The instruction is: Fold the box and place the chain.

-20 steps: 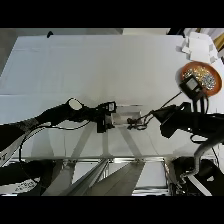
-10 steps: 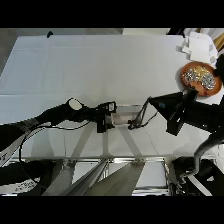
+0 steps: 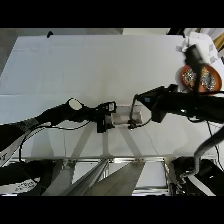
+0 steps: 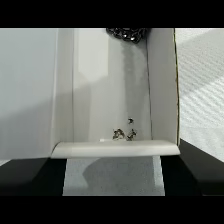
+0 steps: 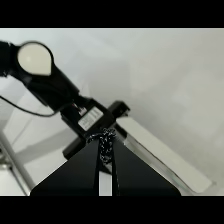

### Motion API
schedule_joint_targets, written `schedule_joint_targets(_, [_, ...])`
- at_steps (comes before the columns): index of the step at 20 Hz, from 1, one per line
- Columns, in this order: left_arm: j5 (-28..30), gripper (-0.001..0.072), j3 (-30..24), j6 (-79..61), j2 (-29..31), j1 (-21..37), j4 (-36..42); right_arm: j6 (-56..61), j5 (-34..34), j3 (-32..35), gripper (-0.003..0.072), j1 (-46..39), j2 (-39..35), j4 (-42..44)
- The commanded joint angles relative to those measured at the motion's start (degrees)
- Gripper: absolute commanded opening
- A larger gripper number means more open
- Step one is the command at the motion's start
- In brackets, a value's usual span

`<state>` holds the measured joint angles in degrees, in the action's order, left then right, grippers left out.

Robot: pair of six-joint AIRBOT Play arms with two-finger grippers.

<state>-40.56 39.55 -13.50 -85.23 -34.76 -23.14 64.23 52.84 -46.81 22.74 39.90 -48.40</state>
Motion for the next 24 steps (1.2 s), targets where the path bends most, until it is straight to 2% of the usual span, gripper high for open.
schedule_joint_targets(1, [0.02,0.0272,0.00,0.00,0.02,0.02,-0.02,-2.80,5.11,-0.07,0.0015,0.07,6.34,0.44])
schedule_joint_targets(5, [0.02,0.0272,0.00,0.00,0.02,0.02,-0.02,-4.66,8.90,0.39,0.0015,0.04,11.52,0.39])
schedule_joint_targets(16, [0.02,0.0272,-0.02,0.00,0.02,0.02,-0.02,-4.79,5.79,7.15,0.0016,0.07,16.22,1.22])
schedule_joint_targets(24, [0.02,0.0272,-0.02,0.00,0.02,0.02,-0.02,-4.50,-2.10,9.14,0.0024,5.62,20.09,2.32])
